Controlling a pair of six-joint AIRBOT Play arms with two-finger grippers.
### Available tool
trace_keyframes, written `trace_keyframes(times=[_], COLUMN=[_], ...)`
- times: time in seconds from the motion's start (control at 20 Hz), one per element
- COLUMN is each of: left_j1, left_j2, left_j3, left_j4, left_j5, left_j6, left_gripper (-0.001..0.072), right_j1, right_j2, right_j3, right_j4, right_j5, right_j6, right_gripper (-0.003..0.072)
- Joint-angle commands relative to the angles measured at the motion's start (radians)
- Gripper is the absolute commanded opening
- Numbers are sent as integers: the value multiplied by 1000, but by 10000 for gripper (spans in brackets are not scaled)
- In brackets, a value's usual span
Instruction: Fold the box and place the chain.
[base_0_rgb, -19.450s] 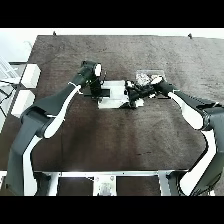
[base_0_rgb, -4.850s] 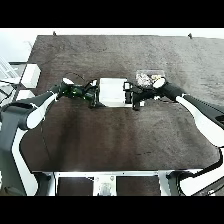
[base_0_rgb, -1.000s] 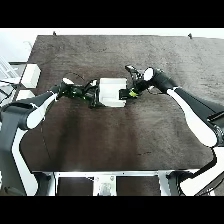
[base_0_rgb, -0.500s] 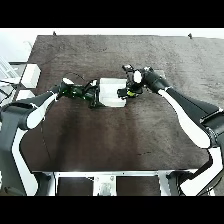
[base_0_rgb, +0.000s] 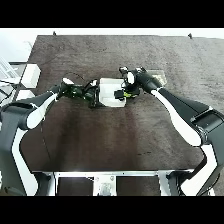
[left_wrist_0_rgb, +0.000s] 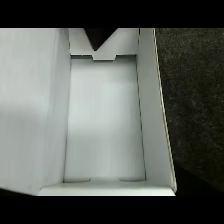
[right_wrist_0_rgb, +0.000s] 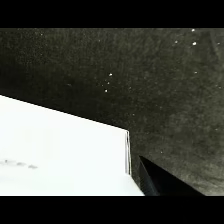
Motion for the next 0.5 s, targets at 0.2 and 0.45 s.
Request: trace_keyframes(times=[0.2,0.45], left_j1=[0,0], left_j2=[0,0], left_j3=[0,0], left_j4=[0,0], left_j5=[1,2], left_j6=[0,0], left_gripper=[387,387], right_j1=[5,6], right_j2=[-23,-26], right_j3=[52,58], right_j4=[-61,-71], right_j5=[89,89], right_j6=[78,126], right_gripper=[360,354])
